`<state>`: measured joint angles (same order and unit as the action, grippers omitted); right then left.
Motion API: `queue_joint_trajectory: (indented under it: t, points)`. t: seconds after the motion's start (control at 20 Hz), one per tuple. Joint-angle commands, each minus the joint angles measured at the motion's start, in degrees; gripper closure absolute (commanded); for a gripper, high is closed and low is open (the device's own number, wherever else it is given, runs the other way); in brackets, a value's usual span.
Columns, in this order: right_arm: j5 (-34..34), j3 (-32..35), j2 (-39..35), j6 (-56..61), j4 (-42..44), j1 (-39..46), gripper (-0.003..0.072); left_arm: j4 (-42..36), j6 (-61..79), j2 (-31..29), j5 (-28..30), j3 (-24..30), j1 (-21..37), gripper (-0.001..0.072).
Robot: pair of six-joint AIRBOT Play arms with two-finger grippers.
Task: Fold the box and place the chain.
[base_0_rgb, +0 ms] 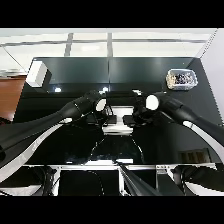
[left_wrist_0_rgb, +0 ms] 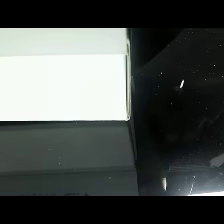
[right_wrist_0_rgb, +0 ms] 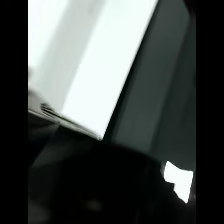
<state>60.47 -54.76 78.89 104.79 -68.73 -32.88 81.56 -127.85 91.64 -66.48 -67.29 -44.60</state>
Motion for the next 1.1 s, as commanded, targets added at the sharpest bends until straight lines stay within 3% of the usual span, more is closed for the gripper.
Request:
queue_joint_trajectory:
  t: [0.0, 0.4, 0.55, 0.7, 0.85, 0.9, 0.95, 1.05]
  points:
    - [5.88, -5.14, 3.50, 16.28, -14.23, -5.44, 0.0452, 0.02, 0.13, 0.02, -0.07, 0.02, 0.02, 0.0681]
    - [6.60, -5.16, 4.07, 23.87, -15.50, -7.13, 0.0453, 0.07, 0.13, 0.02, -0.04, 0.02, 0.02, 0.0680]
    - [7.15, -5.14, 4.50, 23.80, -14.47, -7.13, 0.0673, 0.07, 0.13, 0.02, -0.07, 0.02, 0.02, 0.0680]
    - [8.57, -5.14, 4.55, 23.82, -15.15, -7.10, 0.0675, 0.09, 0.13, 0.02, 0.02, 0.02, 0.04, 0.0681]
    - [8.37, -5.14, 4.52, 23.82, -15.34, -7.10, 0.0656, 0.15, 0.13, 0.02, 0.02, 0.02, 0.04, 0.0681]
    - [7.98, -5.14, 4.52, 23.80, -15.34, -7.10, 0.0499, 0.22, 0.13, 0.02, 0.02, 0.02, 0.02, 0.0681]
    - [7.56, -5.14, 4.52, 23.76, -15.30, -7.13, 0.0440, 0.24, 0.13, 0.02, 0.00, 0.02, 0.04, 0.0681]
    - [7.19, -5.14, 4.55, 23.28, -15.17, -7.10, 0.0440, 0.24, 0.13, 0.02, 0.02, 0.02, 0.02, 0.0680]
